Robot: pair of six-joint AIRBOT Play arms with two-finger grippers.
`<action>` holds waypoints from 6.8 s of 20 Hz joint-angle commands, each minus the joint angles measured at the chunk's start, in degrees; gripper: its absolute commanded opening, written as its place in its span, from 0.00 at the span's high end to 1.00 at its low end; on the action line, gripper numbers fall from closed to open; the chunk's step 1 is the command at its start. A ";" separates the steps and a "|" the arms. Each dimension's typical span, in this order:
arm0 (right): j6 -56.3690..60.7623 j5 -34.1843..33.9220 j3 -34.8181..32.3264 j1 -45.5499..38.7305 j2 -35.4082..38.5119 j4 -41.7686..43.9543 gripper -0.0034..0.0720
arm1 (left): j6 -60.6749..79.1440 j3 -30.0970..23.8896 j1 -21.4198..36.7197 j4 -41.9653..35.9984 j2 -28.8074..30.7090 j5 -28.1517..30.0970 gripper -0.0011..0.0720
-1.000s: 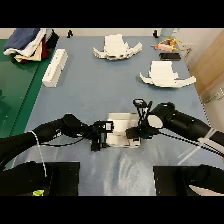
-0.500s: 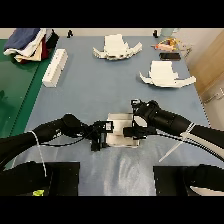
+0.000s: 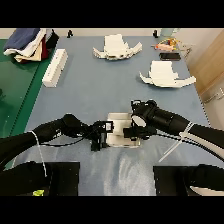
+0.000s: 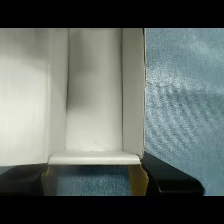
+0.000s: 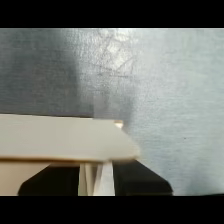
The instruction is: Fold the box.
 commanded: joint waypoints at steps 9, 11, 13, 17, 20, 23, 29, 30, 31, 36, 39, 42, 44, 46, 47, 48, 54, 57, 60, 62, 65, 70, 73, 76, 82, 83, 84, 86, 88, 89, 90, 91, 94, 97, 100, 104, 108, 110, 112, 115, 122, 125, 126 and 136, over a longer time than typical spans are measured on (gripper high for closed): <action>0.00 0.57 0.63 -0.02 -0.04 0.28 0.95 | -0.09 0.02 0.02 0.00 0.02 0.00 0.41; -0.39 0.66 0.63 -0.02 -0.02 0.28 0.42 | -0.09 0.02 0.02 0.00 0.00 0.00 0.41; -1.57 0.66 0.63 -0.02 -0.02 1.01 0.34 | -0.09 0.02 0.02 0.00 0.02 0.00 0.41; -1.60 2.51 1.68 -0.07 1.49 1.38 0.34 | -0.09 0.02 0.02 0.00 0.02 0.00 0.41; -2.14 6.12 5.09 -0.26 6.38 -0.96 0.34 | -0.09 0.02 0.02 0.00 0.02 0.00 0.41; -2.16 11.54 6.40 -3.80 11.34 -6.58 0.44 | -0.09 0.02 0.02 0.00 0.02 -0.02 0.41; -19.65 7.43 6.29 -24.96 7.98 6.27 0.95 | -0.09 0.02 0.02 0.00 0.02 -0.02 0.41; -25.18 5.90 6.29 -29.33 5.62 12.55 0.95 | -0.09 0.02 0.02 0.00 0.02 -0.02 0.41; -29.97 5.18 6.29 -33.20 3.10 19.43 0.95 | -0.09 0.02 0.02 0.00 0.00 0.00 0.41; -50.47 5.55 6.32 -45.90 -10.19 50.53 0.95 | -0.09 0.02 0.02 0.00 0.02 0.00 0.41; -57.77 7.50 6.34 -45.99 -15.63 60.00 0.95 | -0.09 0.02 0.02 0.00 0.02 0.00 0.41; -64.61 12.61 6.34 -44.83 -19.37 66.60 0.95 | -0.09 0.02 0.02 0.00 0.02 -0.02 0.41; -67.23 14.88 6.34 -43.65 -19.52 66.82 0.95 | -0.09 0.02 0.02 0.00 0.00 0.02 0.41; -70.27 16.06 6.32 -42.07 -18.84 65.61 0.95 | -0.09 0.02 0.02 0.00 0.00 -0.02 0.41; -71.56 15.91 6.29 -40.89 -18.03 63.93 0.95 | -0.09 0.02 0.02 0.00 0.02 -0.02 0.41; -72.65 15.58 6.27 -39.58 -17.00 62.03 0.95 | -0.09 0.02 0.02 0.00 0.00 0.00 0.41; -74.25 2.84 2.71 -28.22 -4.74 46.95 0.95 | -0.09 0.02 0.02 0.00 0.00 0.00 0.41; -77.46 -8.04 -2.62 -22.71 3.10 44.33 0.95 | -0.09 0.02 0.02 0.00 0.02 0.00 0.41; -80.76 -17.90 -8.83 -17.59 9.90 43.34 0.95 | -0.09 0.02 0.02 0.00 0.00 0.00 0.41; -81.29 -23.43 -12.17 -14.43 13.51 41.88 0.95 | -0.09 0.02 0.02 0.00 0.00 0.00 0.41; -81.66 -30.60 -15.87 -9.05 17.57 38.88 0.95 | -0.09 0.02 0.02 0.00 0.00 0.00 0.41; -81.64 -34.71 -17.46 -1.57 20.55 31.93 0.95 | -0.09 0.02 0.02 0.00 0.02 -0.02 0.41; -81.66 -34.56 -17.46 -0.02 20.55 27.30 0.89 | -0.09 0.02 0.02 -0.02 0.02 0.00 0.41; -83.01 -33.97 -17.44 -0.02 20.59 24.96 0.46 | -0.09 0.02 0.02 -0.02 0.02 0.00 0.41; -93.55 -30.93 -17.46 -0.02 21.75 24.61 0.22 | -0.09 0.02 0.02 0.00 0.02 0.00 0.41; -95.14 -30.82 -17.44 -0.02 21.66 24.44 0.18 | -0.09 0.02 0.02 0.00 0.00 0.00 0.41; -96.61 -30.62 -17.46 0.00 21.64 24.48 0.18 | -0.09 0.02 0.02 0.00 0.02 0.00 0.41; -97.57 -30.42 -17.46 0.72 21.64 23.67 0.18 | -0.09 0.02 0.02 0.00 0.02 0.00 0.41; -96.83 -30.77 -17.46 2.36 21.62 18.86 0.18 | -0.09 0.02 0.02 0.00 0.00 0.00 0.41; -95.06 -31.39 -17.46 3.15 21.62 15.74 0.18 | -0.09 0.02 0.02 0.00 0.02 0.00 0.41; -92.65 -32.30 -17.46 4.00 21.62 12.20 0.18 | -0.09 0.02 0.02 0.00 0.00 0.00 0.41; -90.12 -33.05 -17.46 4.96 21.64 8.90 0.19 | -0.09 0.02 0.02 0.00 0.00 -0.02 0.41; -83.30 -34.56 -18.62 8.44 21.81 2.80 0.21 | -0.09 0.02 0.02 -0.02 0.02 -0.02 0.41; -76.94 -37.66 -21.55 11.93 22.73 -0.92 0.22 | -0.09 0.02 0.02 0.00 0.00 0.02 0.41; -73.57 -38.97 -22.38 13.22 24.04 -5.70 0.24 | -0.09 0.02 0.02 0.00 0.00 0.00 0.41; -73.46 -39.10 -22.34 13.18 25.22 -7.23 0.23 | -0.09 0.02 0.02 0.00 0.00 0.02 0.41; -73.48 -39.15 -22.34 13.22 26.64 -7.21 0.24 | -0.09 0.02 0.02 0.00 0.02 0.00 0.41; -73.50 -39.12 -22.34 13.22 27.52 -7.21 0.24 | -0.09 0.02 0.02 0.00 0.02 0.00 0.41; -73.50 -39.12 -22.34 13.20 27.82 -7.28 0.24 | -0.09 0.02 0.02 0.00 0.02 0.00 0.41; -73.48 -39.36 -22.34 13.18 27.82 -8.22 0.24 | -0.09 0.02 0.02 0.00 0.00 0.00 0.41; -73.44 -40.85 -22.32 13.18 27.82 -9.77 0.35 | -0.09 0.02 0.02 0.00 0.02 0.00 0.41; -73.44 -41.11 -22.32 13.05 27.82 -10.69 0.35 | -0.09 0.02 0.02 0.00 0.02 0.00 0.41; -73.42 -41.31 -22.32 13.03 27.82 -11.13 0.35 | -0.09 0.02 0.02 0.00 0.00 0.00 0.41; -71.08 -41.72 -21.88 11.98 26.34 -10.38 0.57 | -0.09 0.02 0.02 0.00 0.00 0.00 0.41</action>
